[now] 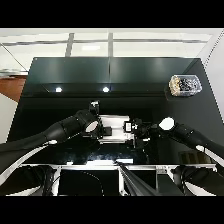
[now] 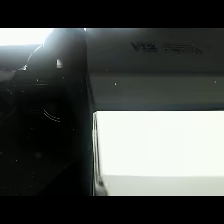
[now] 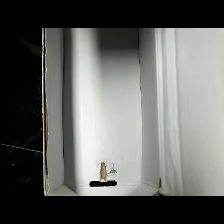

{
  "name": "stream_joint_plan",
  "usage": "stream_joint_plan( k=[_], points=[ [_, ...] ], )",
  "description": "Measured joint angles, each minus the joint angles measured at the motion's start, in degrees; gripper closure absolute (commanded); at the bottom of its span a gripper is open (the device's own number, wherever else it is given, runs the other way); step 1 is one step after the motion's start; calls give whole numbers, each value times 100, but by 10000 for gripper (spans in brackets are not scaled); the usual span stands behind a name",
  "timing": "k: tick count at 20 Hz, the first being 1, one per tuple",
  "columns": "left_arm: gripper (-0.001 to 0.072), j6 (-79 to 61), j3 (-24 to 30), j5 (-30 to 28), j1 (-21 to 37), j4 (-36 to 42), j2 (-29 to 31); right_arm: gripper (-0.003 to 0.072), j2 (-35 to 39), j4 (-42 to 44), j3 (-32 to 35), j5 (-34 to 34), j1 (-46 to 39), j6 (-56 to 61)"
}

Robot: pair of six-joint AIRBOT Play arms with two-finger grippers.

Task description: Fold the box and place the chain.

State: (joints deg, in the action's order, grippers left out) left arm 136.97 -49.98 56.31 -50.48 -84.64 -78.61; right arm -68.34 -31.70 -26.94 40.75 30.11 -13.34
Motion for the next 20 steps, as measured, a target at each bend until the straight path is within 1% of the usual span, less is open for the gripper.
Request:
stream_joint_plan(
  k=[4, 5, 6, 7, 12, 14, 15, 16, 17, 18, 19, 20],
  points=[
    [632, 7, 0, -2, -15, -15, 0, 254, 0, 0, 0, 0, 0, 0],
    [536, 7, 0, -4, -17, -15, 0, 254, 0, 0, 0, 0, 0, 0],
    [370, 7, -2, -33, -17, -11, -2, 254, 0, -4, 0, 0, 0, 0],
    [287, 7, -15, -87, -17, 20, -2, 254, 0, -4, 0, -4, 0, 0],
    [287, 7, -96, 11, 50, -44, -11, 254, 0, -2, 0, -4, 0, 0],
    [298, 4, -118, 20, 68, -42, -7, 254, 0, 0, 0, -4, 0, 2],
    [333, 4, -125, 31, 72, -39, -7, 254, 0, 0, 0, -4, 0, 2],
    [405, 4, -127, 39, 76, -39, -7, 254, 0, 0, 0, -4, 0, 2],
    [522, 4, -131, 94, 81, -42, -7, 254, 0, 0, 0, -4, 0, 2],
    [615, 2, -136, 111, 81, -39, -7, 254, 0, 0, 0, -4, 0, 2],
    [628, -9, -136, 138, 81, -39, -7, 254, 0, 0, 0, -2, 0, 4],
    [679, -9, -136, 133, 81, -39, -7, 254, 0, 7, 0, -7, 0, 2]
  ],
)
